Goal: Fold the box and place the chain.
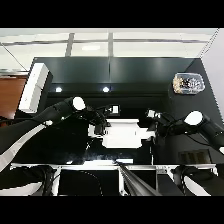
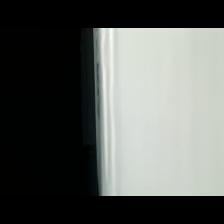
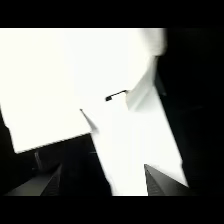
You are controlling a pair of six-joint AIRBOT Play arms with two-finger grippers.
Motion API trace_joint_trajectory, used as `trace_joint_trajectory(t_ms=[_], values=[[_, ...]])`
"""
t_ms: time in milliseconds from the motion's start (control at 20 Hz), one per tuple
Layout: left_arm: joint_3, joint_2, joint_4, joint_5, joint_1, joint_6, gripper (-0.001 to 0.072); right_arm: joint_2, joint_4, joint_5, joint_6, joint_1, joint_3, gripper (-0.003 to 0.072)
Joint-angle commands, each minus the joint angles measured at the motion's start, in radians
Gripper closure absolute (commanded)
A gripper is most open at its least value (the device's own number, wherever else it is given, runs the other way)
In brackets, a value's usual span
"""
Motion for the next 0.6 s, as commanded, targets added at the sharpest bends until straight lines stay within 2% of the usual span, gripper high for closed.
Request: trace_joint_trajectory(t_ms=[0, 350, 550], values=[[0.0, -0.001, 0.0, -0.002, 0.0, 0.0, 0.0677, -0.001, 0.061, -0.05, 0.005, 0.078, -0.031, 0.0085], [0.0, -0.001, 0.0, -0.003, 0.0, 0.0, 0.0677, -0.001, 0.053, -0.125, -0.09, 0.238, -0.031, 0.0086], [0.0, -0.001, 0.0, -0.003, 0.0, 0.0, 0.0677, -0.001, 0.018, -0.171, -0.095, 0.25, -0.03, 0.0086]])
